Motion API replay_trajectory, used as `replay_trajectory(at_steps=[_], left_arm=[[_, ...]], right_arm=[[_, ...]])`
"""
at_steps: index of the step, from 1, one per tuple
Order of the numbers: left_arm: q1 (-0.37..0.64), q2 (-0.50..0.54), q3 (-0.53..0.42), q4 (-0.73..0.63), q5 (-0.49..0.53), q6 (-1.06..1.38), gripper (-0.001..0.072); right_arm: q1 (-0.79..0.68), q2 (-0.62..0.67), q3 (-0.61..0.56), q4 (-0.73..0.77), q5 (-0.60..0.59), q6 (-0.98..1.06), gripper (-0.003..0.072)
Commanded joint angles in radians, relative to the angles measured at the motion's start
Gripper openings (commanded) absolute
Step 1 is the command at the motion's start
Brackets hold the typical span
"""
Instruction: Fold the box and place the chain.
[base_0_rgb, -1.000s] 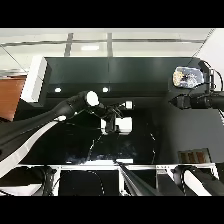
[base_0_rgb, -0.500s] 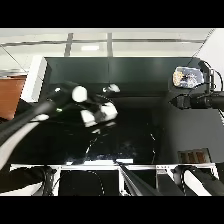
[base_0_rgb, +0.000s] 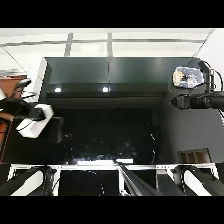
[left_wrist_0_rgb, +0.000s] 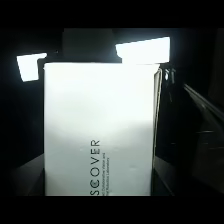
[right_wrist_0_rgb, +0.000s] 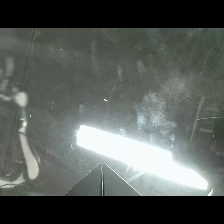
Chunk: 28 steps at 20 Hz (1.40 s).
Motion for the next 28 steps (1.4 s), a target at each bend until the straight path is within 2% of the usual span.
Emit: replay_trajectory(at_steps=[1,3,6,9,13,16,21,24,25,26,28], left_arm=[[0.301,0.024,-0.032,-0.002,0.024,0.011,0.0297],[0.365,0.024,-0.032,-0.021,0.101,0.103,0.0298],[0.365,0.021,-0.033,-0.062,0.246,0.262,0.0298],[0.348,-0.011,-0.032,-0.072,0.373,0.287,0.0296],[0.29,-0.098,-0.032,-0.077,0.383,0.323,0.0296],[0.257,-0.146,-0.027,-0.153,0.438,0.354,0.0296],[0.244,-0.25,0.058,-0.174,0.412,0.349,0.0295],[0.227,-0.278,0.085,-0.179,0.432,0.349,0.0302],[0.214,-0.279,0.086,-0.179,0.454,0.349,0.0487],[0.197,-0.278,0.088,-0.177,0.491,0.345,0.071],[0.167,-0.266,0.13,-0.175,0.49,0.344,0.0712]], right_arm=[[0.0,0.0,-0.001,0.0,-0.001,0.003,0.0014],[0.0,0.0,-0.001,0.0,-0.001,0.012,0.0014],[0.0,0.0,-0.001,0.0,-0.012,0.014,0.0014],[0.0,0.0,-0.001,0.0,-0.066,0.018,0.0014],[0.0,0.0,-0.001,0.0,-0.119,0.073,0.0014],[0.0,0.0,-0.001,0.0,-0.105,0.086,0.0014],[0.0,0.0,-0.001,0.0,-0.088,0.109,0.0014],[0.0,0.0,-0.001,0.0,-0.089,0.116,0.0014],[0.0,0.0,-0.001,0.0,-0.089,0.121,0.0014],[0.0,0.0,-0.001,0.0,-0.089,0.126,0.0014],[0.005,0.0,-0.001,0.001,-0.089,0.134,0.0014]])
